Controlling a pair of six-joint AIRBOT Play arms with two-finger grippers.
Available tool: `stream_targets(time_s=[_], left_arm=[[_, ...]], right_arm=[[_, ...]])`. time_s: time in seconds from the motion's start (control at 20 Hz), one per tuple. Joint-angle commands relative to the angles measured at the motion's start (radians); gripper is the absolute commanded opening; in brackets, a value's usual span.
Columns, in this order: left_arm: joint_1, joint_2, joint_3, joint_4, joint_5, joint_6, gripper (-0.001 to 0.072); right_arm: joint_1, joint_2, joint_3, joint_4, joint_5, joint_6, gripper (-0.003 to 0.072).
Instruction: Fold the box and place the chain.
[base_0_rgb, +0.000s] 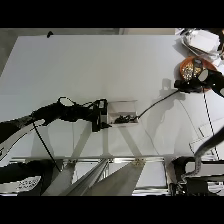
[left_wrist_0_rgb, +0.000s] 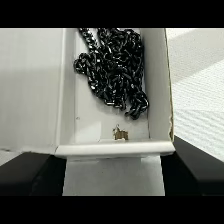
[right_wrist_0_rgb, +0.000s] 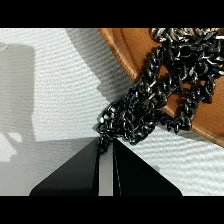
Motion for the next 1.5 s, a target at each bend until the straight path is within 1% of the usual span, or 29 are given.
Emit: stream_targets(time_s=[0.0, 0.15, 0.3, 0.45, 0.55, 0.7, 0.8, 0.95, 1.2, 1.45], left_arm=[[0.001, 0.000, 0.000, 0.000, 0.000, 0.000, 0.0088], [0.000, 0.000, 0.000, 0.000, 0.000, 0.000, 0.0088], [0.000, 0.000, 0.000, 0.000, 0.000, 0.000, 0.0088], [0.000, 0.000, 0.000, 0.000, 0.000, 0.000, 0.0088], [0.000, 0.000, 0.000, 0.000, 0.000, 0.000, 0.0088], [0.000, 0.000, 0.000, 0.000, 0.000, 0.000, 0.0088], [0.000, 0.000, 0.000, 0.000, 0.000, 0.000, 0.0088], [0.000, 0.000, 0.000, 0.000, 0.000, 0.000, 0.0088], [0.000, 0.000, 0.000, 0.000, 0.000, 0.000, 0.0088], [0.000, 0.000, 0.000, 0.000, 0.000, 0.000, 0.0088]], right_arm=[[0.005, 0.082, 0.002, 0.003, 0.050, -0.032, 0.0012], [0.005, 0.244, 0.002, 0.013, 0.133, -0.094, 0.0013], [0.005, 0.434, 0.002, 0.124, 0.264, -0.195, 0.0013], [0.005, 0.632, 0.002, 0.315, 0.338, -0.233, 0.0013], [0.005, 0.750, 0.002, 0.504, 0.384, -0.296, 0.0012], [0.006, 0.881, 0.002, 0.744, 0.465, -0.346, 0.0012], [0.040, 0.932, 0.002, 0.839, 0.487, -0.351, 0.0012], [0.137, 0.967, 0.002, 0.943, 0.497, -0.351, 0.0012], [0.286, 0.973, 0.002, 1.028, 0.472, -0.354, 0.0012], [0.368, 0.973, 0.002, 1.127, 0.420, -0.388, 0.0012]])
